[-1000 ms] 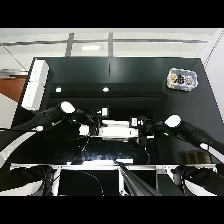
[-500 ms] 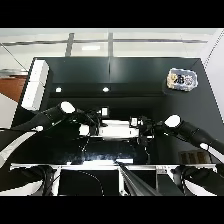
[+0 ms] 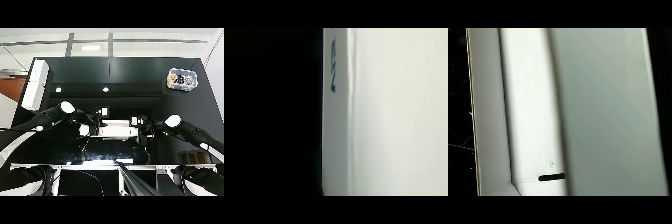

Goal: Fold the box and place the chain.

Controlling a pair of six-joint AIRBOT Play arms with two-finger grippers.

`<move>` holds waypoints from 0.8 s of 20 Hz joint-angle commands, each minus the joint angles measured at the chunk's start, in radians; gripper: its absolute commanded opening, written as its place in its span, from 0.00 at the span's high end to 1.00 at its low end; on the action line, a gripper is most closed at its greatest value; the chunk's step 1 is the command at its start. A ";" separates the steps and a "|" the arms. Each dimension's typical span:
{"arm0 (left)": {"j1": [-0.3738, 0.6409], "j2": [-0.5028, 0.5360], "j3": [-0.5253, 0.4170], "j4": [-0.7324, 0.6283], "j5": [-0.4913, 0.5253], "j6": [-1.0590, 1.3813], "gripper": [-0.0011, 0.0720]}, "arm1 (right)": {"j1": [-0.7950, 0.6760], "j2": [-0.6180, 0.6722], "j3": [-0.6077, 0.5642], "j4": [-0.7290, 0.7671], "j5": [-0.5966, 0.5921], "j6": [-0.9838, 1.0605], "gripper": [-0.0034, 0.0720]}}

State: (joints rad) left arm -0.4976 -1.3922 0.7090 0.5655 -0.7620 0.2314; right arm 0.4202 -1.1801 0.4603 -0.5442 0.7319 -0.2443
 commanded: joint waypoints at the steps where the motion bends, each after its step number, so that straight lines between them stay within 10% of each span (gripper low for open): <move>1: 0.000 0.000 0.001 0.000 0.000 0.000 0.94 | 0.000 -0.001 0.001 0.013 0.000 -0.011 0.03; 10: 0.000 0.000 0.001 0.000 -0.001 0.000 0.94 | 0.031 -0.004 0.001 -0.007 -0.041 0.013 0.04; 12: 0.000 0.000 0.001 0.000 -0.001 0.000 0.94 | 0.031 -0.004 0.001 -0.007 -0.041 0.013 0.30; 15: 0.001 0.006 0.001 0.012 -0.008 0.000 0.94 | 0.031 -0.004 0.001 -0.007 -0.041 0.013 0.33; 16: 0.004 0.014 0.001 0.024 -0.008 0.000 0.79 | 0.031 -0.004 0.001 -0.007 -0.041 0.013 0.33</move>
State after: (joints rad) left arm -0.4965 -1.3876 0.7090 0.5701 -0.7670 0.2317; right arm 0.4500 -1.1835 0.4606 -0.5495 0.6930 -0.2321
